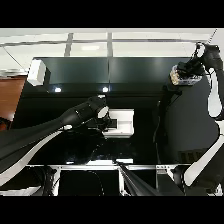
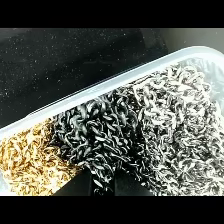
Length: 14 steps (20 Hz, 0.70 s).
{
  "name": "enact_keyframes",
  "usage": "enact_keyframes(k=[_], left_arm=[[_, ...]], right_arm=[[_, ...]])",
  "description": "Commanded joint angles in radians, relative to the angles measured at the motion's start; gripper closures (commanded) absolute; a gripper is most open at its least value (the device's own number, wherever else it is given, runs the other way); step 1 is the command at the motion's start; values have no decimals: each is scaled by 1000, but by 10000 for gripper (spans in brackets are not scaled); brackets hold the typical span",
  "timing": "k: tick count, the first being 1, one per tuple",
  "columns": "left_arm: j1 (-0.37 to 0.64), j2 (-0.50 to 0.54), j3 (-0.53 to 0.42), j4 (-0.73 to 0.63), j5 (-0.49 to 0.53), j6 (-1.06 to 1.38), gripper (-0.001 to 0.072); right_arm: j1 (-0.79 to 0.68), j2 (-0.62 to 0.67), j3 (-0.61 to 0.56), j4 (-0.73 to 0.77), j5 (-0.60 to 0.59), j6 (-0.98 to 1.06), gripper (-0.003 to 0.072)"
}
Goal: Fold the box and place the chain.
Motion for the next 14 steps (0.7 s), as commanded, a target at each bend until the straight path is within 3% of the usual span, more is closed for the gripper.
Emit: enact_keyframes(k=[1,7,14], left_arm=[[0,0,0,0,1,0,684],[0,0,0,0,1,0,684],[0,0,0,-2,-3,0,684]], right_arm=[[0,7,2,-5,27,-6,682],[0,115,1,-25,80,-94,682],[-7,333,1,32,106,-114,682]])
